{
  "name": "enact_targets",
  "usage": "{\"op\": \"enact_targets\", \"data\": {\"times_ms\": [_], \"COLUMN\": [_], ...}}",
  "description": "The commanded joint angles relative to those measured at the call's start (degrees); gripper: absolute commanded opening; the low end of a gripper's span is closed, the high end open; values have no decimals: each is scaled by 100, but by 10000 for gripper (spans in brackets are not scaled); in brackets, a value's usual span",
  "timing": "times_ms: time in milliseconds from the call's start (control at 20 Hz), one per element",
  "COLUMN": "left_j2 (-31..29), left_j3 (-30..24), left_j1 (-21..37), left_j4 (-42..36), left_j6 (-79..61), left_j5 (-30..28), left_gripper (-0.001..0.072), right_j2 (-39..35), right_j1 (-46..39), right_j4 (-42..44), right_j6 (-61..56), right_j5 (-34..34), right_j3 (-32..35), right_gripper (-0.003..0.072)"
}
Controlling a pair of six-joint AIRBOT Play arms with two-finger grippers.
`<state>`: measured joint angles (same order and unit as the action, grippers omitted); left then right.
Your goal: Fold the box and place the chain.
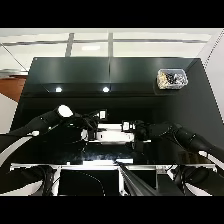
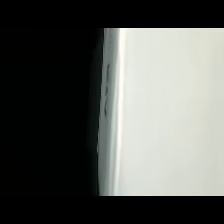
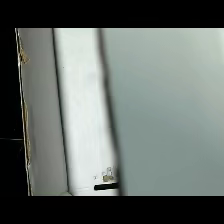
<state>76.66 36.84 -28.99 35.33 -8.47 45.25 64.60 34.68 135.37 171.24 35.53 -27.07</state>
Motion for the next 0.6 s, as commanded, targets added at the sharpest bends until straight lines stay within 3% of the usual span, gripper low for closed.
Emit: {"op": "enact_targets", "data": {"times_ms": [0, 250, 300, 350, 450, 550], "left_j2": [-4, -7, -22, -72, -284, -608], "left_j3": [7, 7, 7, 7, 7, 7], "left_j1": [-2, -2, 0, 11, 85, 232], "left_j4": [0, -2, 2, 4, 26, 61], "left_j6": [-7, -7, -7, 0, 149, 297], "left_j5": [0, 31, 28, 15, 7, 46], "left_gripper": [33, 40, 138, 280, 403, 611], "right_j2": [17, 39, 39, 39, 37, 37], "right_j1": [4, 22, 22, 22, 22, 22], "right_j4": [-2, -20, -22, -22, -20, -20], "right_j6": [0, -2, -2, -2, -2, -17], "right_j5": [-59, -59, -63, -66, -61, -61], "right_j3": [2, 2, 2, 2, 2, 0], "right_gripper": [548, 548, 547, 547, 547, 547]}}
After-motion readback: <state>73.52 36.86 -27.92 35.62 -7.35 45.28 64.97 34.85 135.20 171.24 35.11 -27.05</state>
